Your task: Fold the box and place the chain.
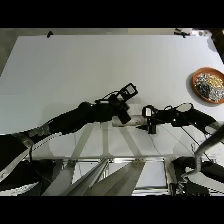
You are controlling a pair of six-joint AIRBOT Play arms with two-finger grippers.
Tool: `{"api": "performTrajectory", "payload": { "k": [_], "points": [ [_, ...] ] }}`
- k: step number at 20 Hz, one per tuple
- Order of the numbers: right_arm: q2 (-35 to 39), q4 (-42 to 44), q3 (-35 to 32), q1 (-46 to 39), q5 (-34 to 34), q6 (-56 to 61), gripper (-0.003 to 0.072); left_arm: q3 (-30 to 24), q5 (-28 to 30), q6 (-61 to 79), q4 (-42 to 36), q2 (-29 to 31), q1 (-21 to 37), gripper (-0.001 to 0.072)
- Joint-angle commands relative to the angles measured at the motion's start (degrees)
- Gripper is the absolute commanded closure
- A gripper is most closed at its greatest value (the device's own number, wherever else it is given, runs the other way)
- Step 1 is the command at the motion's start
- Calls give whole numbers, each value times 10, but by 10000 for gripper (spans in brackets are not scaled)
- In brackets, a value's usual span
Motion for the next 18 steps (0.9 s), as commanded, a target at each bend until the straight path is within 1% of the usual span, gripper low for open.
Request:
{"api": "performTrajectory", "payload": {
  "k": [1, 4, 9, 12, 16, 18],
  "points": [
    [0, 0, 0, 0, 0, -1, 329, 0, 48, -11, -1, -21, 1, 706],
    [0, 0, 0, 0, 0, -1, 329, 0, 69, -12, -1, -33, 1, 706],
    [0, 0, 0, 0, 0, -1, 329, 0, 70, -12, -16, -27, 1, 705],
    [0, 0, 0, 0, 0, -1, 329, 0, 60, -11, -14, -8, 1, 704],
    [0, 0, 0, 0, 0, -1, 329, 0, 25, -10, -14, 29, 1, 703],
    [0, 0, 0, 0, 0, -1, 329, 0, 17, -8, -10, 52, 2, 684]
  ]
}}
